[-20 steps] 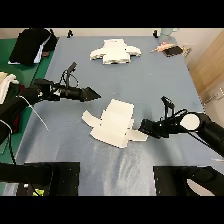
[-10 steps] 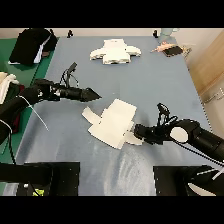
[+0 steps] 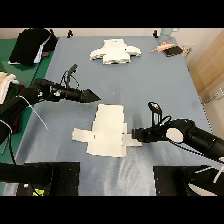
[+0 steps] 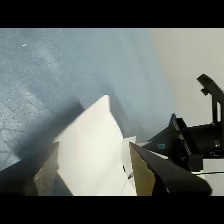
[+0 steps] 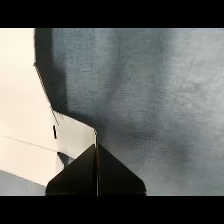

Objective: Fold the box.

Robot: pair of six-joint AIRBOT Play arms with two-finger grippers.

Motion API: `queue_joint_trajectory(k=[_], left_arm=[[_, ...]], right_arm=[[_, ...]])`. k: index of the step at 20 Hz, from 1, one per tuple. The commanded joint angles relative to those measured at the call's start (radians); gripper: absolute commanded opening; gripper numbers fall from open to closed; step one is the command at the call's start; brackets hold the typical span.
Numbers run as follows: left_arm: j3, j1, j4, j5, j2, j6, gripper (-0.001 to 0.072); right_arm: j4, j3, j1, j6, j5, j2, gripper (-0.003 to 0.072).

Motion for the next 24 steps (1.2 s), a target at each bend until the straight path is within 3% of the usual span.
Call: queue_joint_trajectory(k=[1, 8, 13, 14, 15, 19, 24], left_arm=[[0.000, 0.000, 0.071, -0.001, -0.001, -0.034, 0.0655], [0.000, 0.000, 0.267, -0.089, -0.001, -0.166, 0.0655], [-0.043, -0.027, 0.279, -0.181, -0.006, -0.182, 0.0647], [-0.046, -0.041, 0.271, -0.180, -0.013, -0.175, 0.0500], [-0.046, -0.061, 0.257, -0.181, -0.026, -0.159, 0.0428], [-0.046, -0.130, 0.165, -0.182, -0.089, -0.109, 0.0432], [-0.040, -0.137, 0.137, -0.179, -0.119, -0.077, 0.0416]], right_arm=[[-0.107, 0.024, -0.012, -0.117, 0.058, -0.002, 0.0002], [-0.130, 0.025, -0.012, -0.159, 0.026, -0.002, 0.0002], [-0.141, 0.025, -0.012, -0.167, 0.025, -0.002, 0.0002], [-0.141, 0.025, -0.012, -0.167, 0.025, -0.002, 0.0002], [-0.141, 0.025, -0.012, -0.167, 0.026, -0.002, 0.0002], [-0.141, 0.025, -0.011, -0.167, 0.026, -0.002, 0.0002], [-0.137, 0.025, -0.011, -0.182, 0.026, -0.002, 0.0002]])
